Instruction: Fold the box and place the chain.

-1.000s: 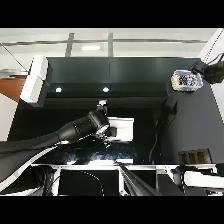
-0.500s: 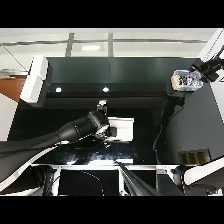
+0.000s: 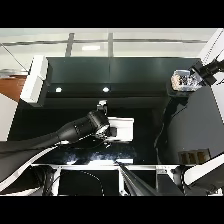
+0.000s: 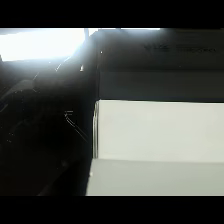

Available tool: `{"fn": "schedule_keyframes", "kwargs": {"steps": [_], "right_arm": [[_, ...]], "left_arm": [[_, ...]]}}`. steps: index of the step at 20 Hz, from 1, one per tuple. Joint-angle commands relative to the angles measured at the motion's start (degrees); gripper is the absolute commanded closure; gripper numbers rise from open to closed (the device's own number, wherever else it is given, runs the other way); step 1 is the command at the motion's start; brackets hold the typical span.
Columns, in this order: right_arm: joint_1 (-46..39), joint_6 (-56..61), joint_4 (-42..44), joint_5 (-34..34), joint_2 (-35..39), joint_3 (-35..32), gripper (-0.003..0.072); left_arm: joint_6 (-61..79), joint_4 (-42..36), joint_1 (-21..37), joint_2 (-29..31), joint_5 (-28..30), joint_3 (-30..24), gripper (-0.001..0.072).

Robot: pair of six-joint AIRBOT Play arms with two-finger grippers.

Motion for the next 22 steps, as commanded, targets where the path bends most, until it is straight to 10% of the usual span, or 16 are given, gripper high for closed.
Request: {"fn": "schedule_keyframes", "kwargs": {"steps": [1, 9, 13, 22], "right_arm": [[0.0, 0.9, -0.2, -0.4, -1.3, 0.1, 0.0078], [0.0, 1.3, 0.1, -3.5, -3.2, 0.1, 0.0155], [0.0, -3.7, 2.4, -3.4, -3.1, 0.3, 0.0642], [-1.5, -25.7, 4.6, 4.9, 7.7, 0.6, 0.0648]], "left_arm": [[0.0, 0.0, 0.0, 0.0, -0.1, 0.0, 0.0682], [0.0, 0.0, 0.0, 0.0, -0.1, 0.0, 0.0682], [0.0, 0.0, 0.0, 0.0, -0.1, 0.0, 0.0682], [0.0, 0.0, 0.0, 0.0, -0.1, 0.0, 0.0682]]}}
